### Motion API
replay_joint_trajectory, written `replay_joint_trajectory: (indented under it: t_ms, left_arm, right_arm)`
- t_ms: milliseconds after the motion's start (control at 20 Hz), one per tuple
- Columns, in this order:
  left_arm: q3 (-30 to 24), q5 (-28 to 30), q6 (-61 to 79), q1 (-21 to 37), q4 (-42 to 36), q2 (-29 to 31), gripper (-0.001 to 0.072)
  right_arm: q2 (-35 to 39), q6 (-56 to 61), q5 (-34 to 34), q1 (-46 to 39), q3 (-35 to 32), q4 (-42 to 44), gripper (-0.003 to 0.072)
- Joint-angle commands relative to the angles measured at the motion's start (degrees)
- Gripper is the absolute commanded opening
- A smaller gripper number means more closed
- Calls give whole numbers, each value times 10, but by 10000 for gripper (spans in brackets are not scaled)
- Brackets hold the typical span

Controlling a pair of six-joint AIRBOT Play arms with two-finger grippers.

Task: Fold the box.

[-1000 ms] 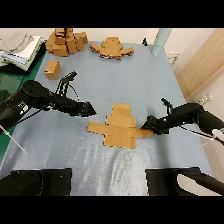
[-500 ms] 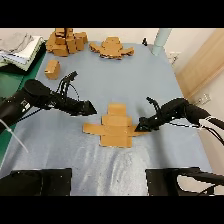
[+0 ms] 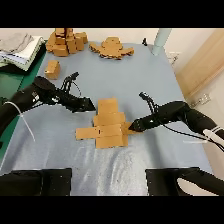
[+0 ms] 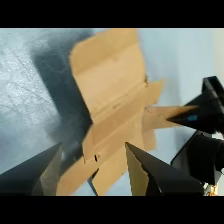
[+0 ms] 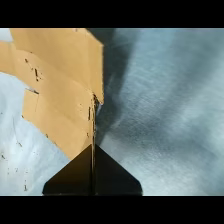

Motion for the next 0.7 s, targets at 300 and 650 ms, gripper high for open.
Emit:
replay_joint_trajectory:
  t_ms: [300,650]
  left_arm:
    - [25,16,211,2,-230,-159,592]
    - [84,-92,235,2,-251,-214,591]
  right_arm:
    - [28,-6,23,19,-15,-10,2]
    - [28,-11,23,21,-15,-11,3]
